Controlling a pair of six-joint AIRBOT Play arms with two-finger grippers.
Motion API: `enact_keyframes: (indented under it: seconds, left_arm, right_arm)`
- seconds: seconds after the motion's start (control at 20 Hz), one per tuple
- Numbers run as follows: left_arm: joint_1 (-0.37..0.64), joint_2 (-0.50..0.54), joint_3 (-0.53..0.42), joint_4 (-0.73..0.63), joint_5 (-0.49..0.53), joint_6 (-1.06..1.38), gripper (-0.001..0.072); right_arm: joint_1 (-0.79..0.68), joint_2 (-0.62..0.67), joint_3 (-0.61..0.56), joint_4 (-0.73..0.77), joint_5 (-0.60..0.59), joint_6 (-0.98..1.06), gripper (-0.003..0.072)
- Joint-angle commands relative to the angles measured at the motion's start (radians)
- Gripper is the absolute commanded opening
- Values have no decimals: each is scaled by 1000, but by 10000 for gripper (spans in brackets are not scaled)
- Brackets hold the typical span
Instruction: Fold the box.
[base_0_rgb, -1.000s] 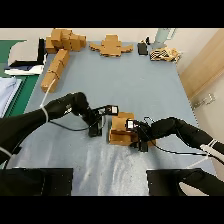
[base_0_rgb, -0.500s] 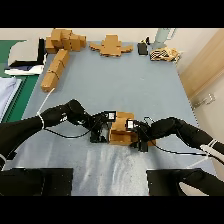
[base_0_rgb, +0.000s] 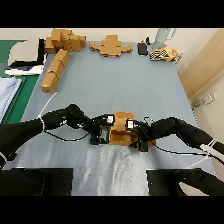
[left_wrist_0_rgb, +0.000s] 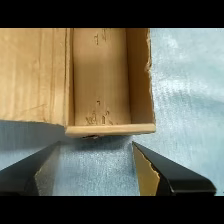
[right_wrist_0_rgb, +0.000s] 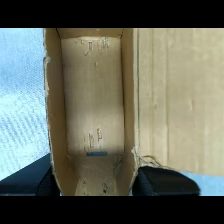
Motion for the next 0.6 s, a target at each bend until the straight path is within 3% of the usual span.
enact_keyframes:
  seconds: [0.0, 0.25, 0.55]
  left_arm:
    - [-34, -1, -7, -56, 60, 10, 708]
    - [-74, -2, -8, -114, 117, 11, 708]
    - [-69, 2, -10, -108, 112, -26, 708]
  right_arm:
    - [1, 0, 0, 0, 0, 0, 510]
    - [1, 0, 0, 0, 0, 0, 509]
    - [1, 0, 0, 0, 0, 0, 509]
